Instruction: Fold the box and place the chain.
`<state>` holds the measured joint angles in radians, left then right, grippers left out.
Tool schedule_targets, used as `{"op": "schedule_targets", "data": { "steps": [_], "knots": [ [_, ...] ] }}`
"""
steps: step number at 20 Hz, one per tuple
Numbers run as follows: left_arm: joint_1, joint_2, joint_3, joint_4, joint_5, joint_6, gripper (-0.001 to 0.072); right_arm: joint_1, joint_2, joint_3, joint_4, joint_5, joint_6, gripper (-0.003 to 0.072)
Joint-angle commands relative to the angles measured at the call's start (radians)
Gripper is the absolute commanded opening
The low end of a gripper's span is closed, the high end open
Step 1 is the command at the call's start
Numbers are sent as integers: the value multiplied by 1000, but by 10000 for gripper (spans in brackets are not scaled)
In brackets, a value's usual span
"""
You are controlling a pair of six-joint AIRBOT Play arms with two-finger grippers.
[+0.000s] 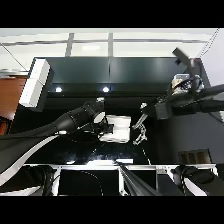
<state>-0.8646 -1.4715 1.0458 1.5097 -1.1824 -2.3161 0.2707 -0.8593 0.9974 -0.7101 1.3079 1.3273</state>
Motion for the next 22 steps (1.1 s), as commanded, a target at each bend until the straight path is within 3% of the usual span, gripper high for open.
{"op": "schedule_targets", "data": {
  "steps": [1, 7, 16, 17, 18, 22],
  "knots": [
    [1, 0, 0, 1, 1, 0, 31, 42, -5, -159, 136, -138, -47, 6],
    [1, 0, 0, 1, 3, 0, 31, 220, -122, -237, 158, -353, -77, 9],
    [1, 0, 0, 0, 3, 0, 30, 233, -164, -239, 121, -348, -76, 18],
    [1, 0, 0, 0, 3, 0, 31, 230, -164, -238, 114, -348, -75, 139],
    [1, 0, 0, 1, 3, 0, 30, 220, -164, -238, 108, -343, -74, 387],
    [1, 0, 0, 0, 3, 0, 31, 61, -133, -235, 104, -185, -91, 380]
  ]
}}
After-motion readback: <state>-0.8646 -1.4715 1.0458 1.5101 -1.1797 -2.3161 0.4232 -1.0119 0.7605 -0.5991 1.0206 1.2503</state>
